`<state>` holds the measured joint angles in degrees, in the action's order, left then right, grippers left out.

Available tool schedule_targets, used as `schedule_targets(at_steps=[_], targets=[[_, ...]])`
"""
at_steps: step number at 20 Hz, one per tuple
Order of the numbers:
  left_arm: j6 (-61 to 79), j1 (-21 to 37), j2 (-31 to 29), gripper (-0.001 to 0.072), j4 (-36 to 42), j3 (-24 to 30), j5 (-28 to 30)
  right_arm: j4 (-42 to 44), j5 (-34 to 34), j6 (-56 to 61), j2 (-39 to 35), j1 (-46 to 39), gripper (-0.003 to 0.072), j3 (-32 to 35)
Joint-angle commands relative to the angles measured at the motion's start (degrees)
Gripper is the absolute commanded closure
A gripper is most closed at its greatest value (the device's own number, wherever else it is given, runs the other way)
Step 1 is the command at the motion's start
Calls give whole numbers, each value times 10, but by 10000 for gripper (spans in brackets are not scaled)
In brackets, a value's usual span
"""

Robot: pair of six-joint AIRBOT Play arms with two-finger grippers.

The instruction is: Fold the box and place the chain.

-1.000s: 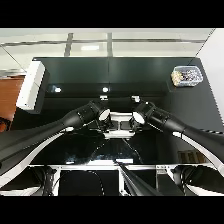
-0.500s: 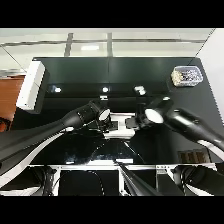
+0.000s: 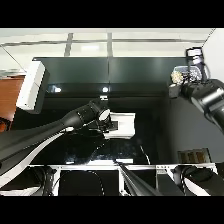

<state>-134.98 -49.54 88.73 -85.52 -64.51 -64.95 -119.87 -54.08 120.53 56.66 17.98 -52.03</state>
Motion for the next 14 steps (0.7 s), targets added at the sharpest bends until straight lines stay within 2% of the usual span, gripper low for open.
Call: schedule_targets(at_steps=[1,3,4,9,11,14], targets=[[1,0,0,681,-2,0,0,114,172,17,91,-162,-34,-3],[16,0,0,681,0,0,0,161,172,12,183,-219,-34,-84],[21,0,0,681,1,0,0,174,148,12,233,-240,-34,-142],[24,5,0,681,1,0,0,270,-98,0,492,-317,-34,-495],[24,6,0,682,1,0,0,279,-139,-10,556,-329,-34,-583],[24,6,0,682,1,0,0,301,-140,-26,608,-337,-34,-661]])
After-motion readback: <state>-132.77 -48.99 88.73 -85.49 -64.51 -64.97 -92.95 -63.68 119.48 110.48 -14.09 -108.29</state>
